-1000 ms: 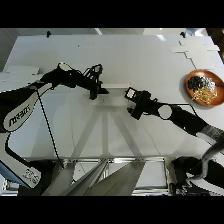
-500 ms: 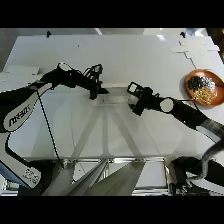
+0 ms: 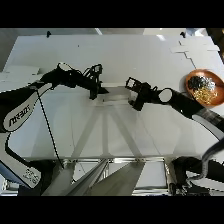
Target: Fold the box and place the chain.
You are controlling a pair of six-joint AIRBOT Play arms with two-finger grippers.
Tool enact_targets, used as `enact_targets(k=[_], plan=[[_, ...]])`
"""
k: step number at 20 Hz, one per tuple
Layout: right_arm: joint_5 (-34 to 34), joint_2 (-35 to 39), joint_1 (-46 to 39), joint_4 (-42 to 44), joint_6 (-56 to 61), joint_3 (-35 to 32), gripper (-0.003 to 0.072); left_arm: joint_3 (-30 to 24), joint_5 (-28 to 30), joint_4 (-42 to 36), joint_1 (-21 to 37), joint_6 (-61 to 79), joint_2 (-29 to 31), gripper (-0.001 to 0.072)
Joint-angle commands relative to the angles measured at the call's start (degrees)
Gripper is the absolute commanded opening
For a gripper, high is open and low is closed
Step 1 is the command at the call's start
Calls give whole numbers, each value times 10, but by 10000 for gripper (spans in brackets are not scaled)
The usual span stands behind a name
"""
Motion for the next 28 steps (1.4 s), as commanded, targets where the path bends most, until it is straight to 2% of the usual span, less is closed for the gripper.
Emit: enact_targets(k=[1,5,9,12,21,24,28], plan=[[26,-15,-12,7,-36,24,663,0,-1,0,0,0,0,14],[61,-15,-26,16,-69,41,663,0,-1,0,0,0,0,14],[100,-15,-43,76,-143,42,663,0,-1,0,0,0,0,14],[102,-20,-43,118,-193,42,663,0,-1,0,0,0,0,14],[132,-105,-66,149,-226,82,663,0,-1,0,0,0,0,14],[174,-121,-76,211,-279,107,663,0,-1,0,0,0,0,14],[225,-130,-76,217,-293,114,663,0,-1,0,0,0,0,14]])
